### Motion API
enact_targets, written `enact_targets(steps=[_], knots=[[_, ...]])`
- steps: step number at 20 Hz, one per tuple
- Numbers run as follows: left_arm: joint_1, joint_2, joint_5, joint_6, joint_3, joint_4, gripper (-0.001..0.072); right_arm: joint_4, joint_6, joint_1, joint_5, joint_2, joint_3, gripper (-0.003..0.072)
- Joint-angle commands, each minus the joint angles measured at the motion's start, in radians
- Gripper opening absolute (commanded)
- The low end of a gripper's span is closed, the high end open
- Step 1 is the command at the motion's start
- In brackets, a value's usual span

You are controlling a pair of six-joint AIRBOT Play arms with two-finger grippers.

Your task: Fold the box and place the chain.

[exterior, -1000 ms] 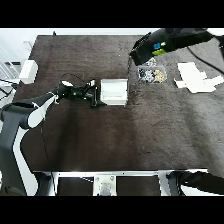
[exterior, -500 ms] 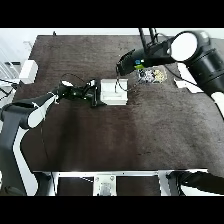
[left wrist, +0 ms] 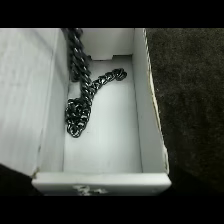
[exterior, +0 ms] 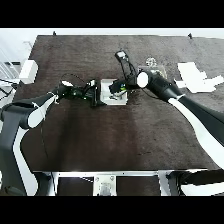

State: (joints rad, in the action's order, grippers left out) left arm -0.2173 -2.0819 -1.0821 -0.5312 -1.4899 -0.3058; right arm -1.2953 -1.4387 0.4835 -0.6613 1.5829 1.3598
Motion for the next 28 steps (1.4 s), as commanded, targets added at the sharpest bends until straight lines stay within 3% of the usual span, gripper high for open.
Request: enact_targets(steps=[1, 2, 3, 5, 6, 8, 12, 17, 23, 24, 26, 27, 28], knots=[[0.0, 0.001, 0.0, 0.0, 0.0, 0.0, 0.0279, 0.012, -0.004, -0.005, 0.043, 0.049, -0.031, 0.0013], [0.0, 0.001, 0.0, 0.0, 0.0, 0.0, 0.0279, 0.011, -0.004, -0.01, 0.043, 0.043, -0.031, 0.0014], [0.0, 0.001, 0.0, 0.0, 0.0, 0.0, 0.0279, 0.009, -0.004, -0.021, 0.034, 0.034, -0.031, 0.0082], [0.0, 0.001, 0.0, 0.0, 0.0, 0.0, 0.0279, 0.003, -0.004, -0.058, -0.026, -0.004, -0.031, 0.0474], [0.0, 0.001, 0.0, 0.0, 0.0, 0.0, 0.0279, -0.006, -0.004, -0.081, -0.064, -0.03, -0.032, 0.0484], [0.0, 0.001, 0.0, 0.0, 0.0, 0.0, 0.0279, -0.016, 0.001, -0.142, -0.082, -0.083, -0.042, 0.0487], [0.0, 0.001, 0.0, 0.0, 0.0, 0.0, 0.0279, -0.028, -0.082, -0.312, 0.035, -0.084, -0.082, 0.0488], [0.0, 0.001, 0.0, 0.0, 0.0, 0.0, 0.0279, 0.11, -0.053, -0.393, 0.145, 0.089, -0.078, 0.0489], [0.0, 0.001, 0.0, 0.0, 0.0, 0.0, 0.028, 0.192, -0.014, -0.371, 0.184, 0.282, 0.057, 0.0479], [0.0, 0.001, 0.0, 0.0, 0.0, 0.0, 0.0279, 0.217, 0.01, -0.363, 0.189, 0.303, 0.081, 0.0421], [0.0, 0.001, 0.0, 0.0, 0.0, 0.0, 0.0279, 0.291, 0.096, -0.346, 0.19, 0.333, 0.12, 0.0408], [0.0, 0.001, 0.0, 0.0, 0.0, 0.0, 0.028, 0.293, 0.116, -0.341, 0.19, 0.335, 0.124, 0.0314], [0.0, 0.001, 0.0, 0.0, 0.0, 0.0, 0.0279, 0.291, 0.114, -0.342, 0.187, 0.334, 0.124, 0.0128]])
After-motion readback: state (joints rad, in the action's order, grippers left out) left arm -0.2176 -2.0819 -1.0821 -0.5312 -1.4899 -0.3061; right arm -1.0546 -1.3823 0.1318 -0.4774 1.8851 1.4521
